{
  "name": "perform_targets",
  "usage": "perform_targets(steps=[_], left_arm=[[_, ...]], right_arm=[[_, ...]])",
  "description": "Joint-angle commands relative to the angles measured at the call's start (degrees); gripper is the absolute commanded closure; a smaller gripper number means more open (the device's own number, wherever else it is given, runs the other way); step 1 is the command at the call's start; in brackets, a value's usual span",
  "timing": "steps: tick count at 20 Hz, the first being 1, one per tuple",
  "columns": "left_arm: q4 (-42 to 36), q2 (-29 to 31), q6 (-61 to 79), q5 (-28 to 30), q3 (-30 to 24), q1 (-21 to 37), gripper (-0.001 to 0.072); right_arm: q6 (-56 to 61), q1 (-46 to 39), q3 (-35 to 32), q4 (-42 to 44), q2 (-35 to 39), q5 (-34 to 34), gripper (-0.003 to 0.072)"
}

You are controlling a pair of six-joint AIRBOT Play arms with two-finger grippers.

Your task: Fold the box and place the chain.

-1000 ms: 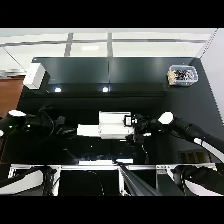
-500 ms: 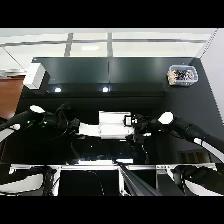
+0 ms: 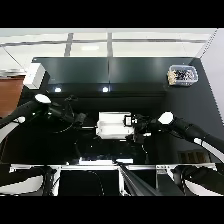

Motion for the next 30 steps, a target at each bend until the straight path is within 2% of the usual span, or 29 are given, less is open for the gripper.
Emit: perform_targets(steps=[1, 4, 7, 8, 9, 17, 19, 22, 24, 27, 28, 30], left_arm=[[3.9, 0.0, -4.1, 6.2, 3.0, -6.1, 0.0009], [5.9, 0.0, -9.9, 12.0, 4.6, -10.9, 0.0009], [9.1, 0.0, -17.4, 15.2, 5.0, -13.8, 0.0025], [10.6, 0.0, -20.2, 15.8, 5.0, -14.4, 0.0033], [12.3, 0.0, -22.9, 16.3, 5.0, -15.2, 0.0091], [26.5, 0.0, -35.3, 16.7, 7.0, -21.8, 0.0098], [30.0, 0.0, -38.4, 16.2, 9.0, -23.8, 0.0220], [31.7, 0.0, -41.5, 14.5, 11.8, -26.4, 0.0228], [31.8, 0.0, -43.0, 13.7, 12.8, -27.4, 0.0307], [33.2, 0.0, -46.6, 13.7, 13.1, -28.7, 0.0317], [34.2, 0.0, -48.1, 13.7, 13.2, -29.2, 0.0354], [37.6, 0.0, -52.2, 13.5, 13.9, -30.6, 0.0359]], right_arm=[[0.0, 0.0, 0.1, 0.0, 0.0, 0.0, 0.0552], [0.0, 0.0, 0.1, 0.0, 0.0, 0.0, 0.0552], [0.0, 0.0, 0.1, 0.0, 0.0, 0.0, 0.0551], [0.0, 0.0, 0.1, 0.0, 0.0, 0.0, 0.0552], [0.0, 0.0, 0.1, 0.0, 0.0, 0.0, 0.0552], [0.0, 0.0, 0.1, 0.0, 0.0, 0.0, 0.0552], [0.0, 0.0, 0.1, 0.0, 0.0, 0.0, 0.0552], [0.0, 0.0, 0.1, 0.0, 0.0, 0.0, 0.0552], [0.0, 0.0, 0.1, 0.0, 0.0, 0.0, 0.0551], [0.0, 0.0, 0.1, 0.0, 0.0, 0.0, 0.0552], [0.0, 0.0, 0.1, 0.0, 0.0, 0.0, 0.0551], [0.0, 0.0, 0.1, 0.0, 0.0, 0.0, 0.0551]])
